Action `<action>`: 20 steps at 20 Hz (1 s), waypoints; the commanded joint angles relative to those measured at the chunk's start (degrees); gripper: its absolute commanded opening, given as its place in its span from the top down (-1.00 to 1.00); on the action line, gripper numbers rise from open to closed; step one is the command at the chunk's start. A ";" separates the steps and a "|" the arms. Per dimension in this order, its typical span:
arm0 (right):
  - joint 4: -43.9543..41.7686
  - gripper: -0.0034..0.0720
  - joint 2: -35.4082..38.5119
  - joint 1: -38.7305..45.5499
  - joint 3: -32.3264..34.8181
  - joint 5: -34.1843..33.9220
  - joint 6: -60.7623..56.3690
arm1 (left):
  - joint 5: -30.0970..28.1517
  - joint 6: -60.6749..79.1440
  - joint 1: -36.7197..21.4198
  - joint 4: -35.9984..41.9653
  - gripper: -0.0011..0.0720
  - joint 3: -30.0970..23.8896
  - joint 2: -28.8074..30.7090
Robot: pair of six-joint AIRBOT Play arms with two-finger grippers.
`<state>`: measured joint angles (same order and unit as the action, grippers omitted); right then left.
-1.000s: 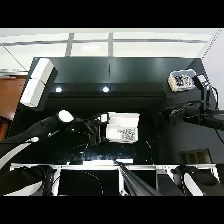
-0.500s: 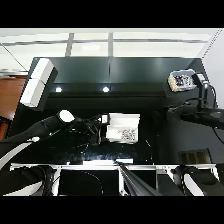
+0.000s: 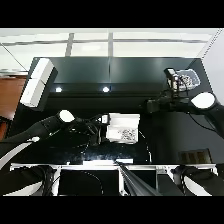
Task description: Fold the box and place the chain.
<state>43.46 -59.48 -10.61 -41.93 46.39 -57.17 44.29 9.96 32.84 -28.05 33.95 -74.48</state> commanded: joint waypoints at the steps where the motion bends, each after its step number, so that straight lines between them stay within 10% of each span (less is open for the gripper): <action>1: -0.35 -0.94 -3.04 -2.73 -1.27 5.62 4.09 | -0.15 -0.04 0.02 -0.02 -0.29 0.04 -0.02; 8: -0.35 -0.94 -2.80 -2.73 -1.33 22.51 22.77 | -0.17 -0.04 0.02 -0.02 -0.29 0.04 -0.02; 20: 6.62 -0.94 -1.40 -12.96 -2.10 20.04 27.41 | -0.24 -0.02 0.04 -0.04 -0.29 0.04 -0.02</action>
